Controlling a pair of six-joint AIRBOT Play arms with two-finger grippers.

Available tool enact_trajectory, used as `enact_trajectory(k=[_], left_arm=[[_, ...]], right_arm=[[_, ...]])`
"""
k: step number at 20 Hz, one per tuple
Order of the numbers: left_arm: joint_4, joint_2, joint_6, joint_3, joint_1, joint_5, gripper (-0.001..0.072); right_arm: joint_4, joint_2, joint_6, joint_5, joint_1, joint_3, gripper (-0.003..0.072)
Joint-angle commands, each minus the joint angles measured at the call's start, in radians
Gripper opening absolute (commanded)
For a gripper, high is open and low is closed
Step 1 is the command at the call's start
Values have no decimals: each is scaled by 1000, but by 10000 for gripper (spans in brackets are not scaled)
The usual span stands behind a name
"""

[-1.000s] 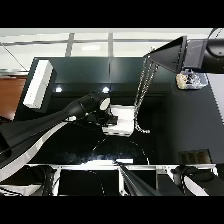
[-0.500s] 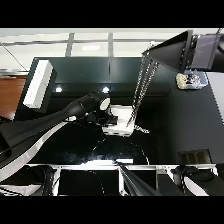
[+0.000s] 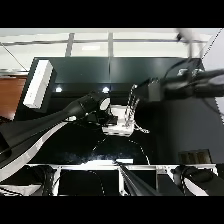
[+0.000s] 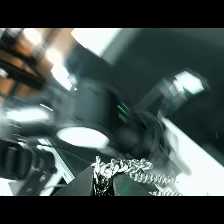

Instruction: Fold the box and place the chain.

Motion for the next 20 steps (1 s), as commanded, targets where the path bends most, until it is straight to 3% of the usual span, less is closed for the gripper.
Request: enact_trajectory(k=[1, 6, 9, 12, 14, 15, 19, 20], left_arm=[[0, 0, 0, 0, 0, 0, 30], [0, 0, 0, 0, 0, 0, 30], [0, 0, 0, 0, 0, -1, 30], [0, 0, 0, 0, 0, 0, 30], [0, 0, 0, 0, 0, 0, 30], [0, 0, 0, 0, 0, 0, 30], [0, 0, 0, 0, 0, 0, 30], [0, 0, 0, 0, 0, 0, 30]], right_arm=[[-18, 0, 0, -92, 34, -161, 8], [-45, -16, 0, -217, 71, -318, 12], [-64, -41, 0, -350, 112, -439, 14], [-68, -55, 0, -402, 111, -458, 21], [-69, -54, 0, -363, 93, -450, 409], [-85, -53, 0, -307, 64, -445, 530], [-374, -1, -36, -58, -107, -443, 533], [-456, 20, -103, -16, -123, -449, 670]])
